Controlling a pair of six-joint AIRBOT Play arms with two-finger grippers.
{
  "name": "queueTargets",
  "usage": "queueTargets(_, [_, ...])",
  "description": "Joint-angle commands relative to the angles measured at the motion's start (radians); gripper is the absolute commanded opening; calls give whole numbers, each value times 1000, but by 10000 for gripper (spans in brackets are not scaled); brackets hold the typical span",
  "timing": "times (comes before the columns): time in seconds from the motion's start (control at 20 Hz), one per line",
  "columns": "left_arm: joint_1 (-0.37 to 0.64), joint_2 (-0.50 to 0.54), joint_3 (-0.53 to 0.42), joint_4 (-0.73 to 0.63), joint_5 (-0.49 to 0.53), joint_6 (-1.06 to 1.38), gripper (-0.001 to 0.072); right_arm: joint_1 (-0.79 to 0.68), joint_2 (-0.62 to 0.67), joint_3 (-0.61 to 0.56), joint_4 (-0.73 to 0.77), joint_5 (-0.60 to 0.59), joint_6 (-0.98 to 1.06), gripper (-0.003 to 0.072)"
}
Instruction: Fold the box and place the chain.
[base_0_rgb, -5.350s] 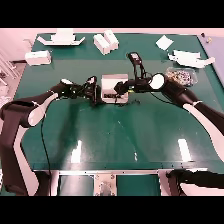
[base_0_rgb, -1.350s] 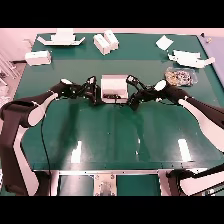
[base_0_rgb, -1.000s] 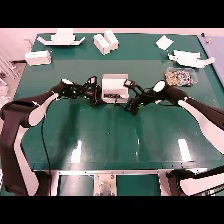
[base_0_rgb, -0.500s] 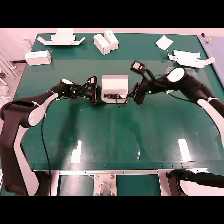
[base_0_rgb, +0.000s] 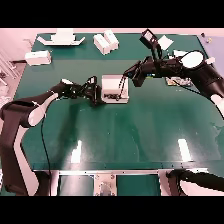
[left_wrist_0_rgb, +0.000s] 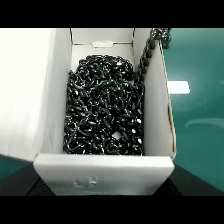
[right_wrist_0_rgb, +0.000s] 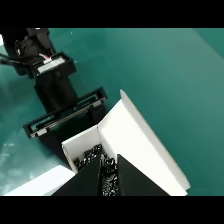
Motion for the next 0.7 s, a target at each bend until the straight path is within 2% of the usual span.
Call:
queueTargets(0.0, [0,1,1,0,0,0,526,31,-6,9,25,-82,-5,17])
queueTargets(0.4, [0,1,1,0,0,0,525,65,-135,4,24,-105,-7,17])
queueTargets(0.65, [0,1,1,0,0,0,526,65,-216,-46,24,-105,-7,17])
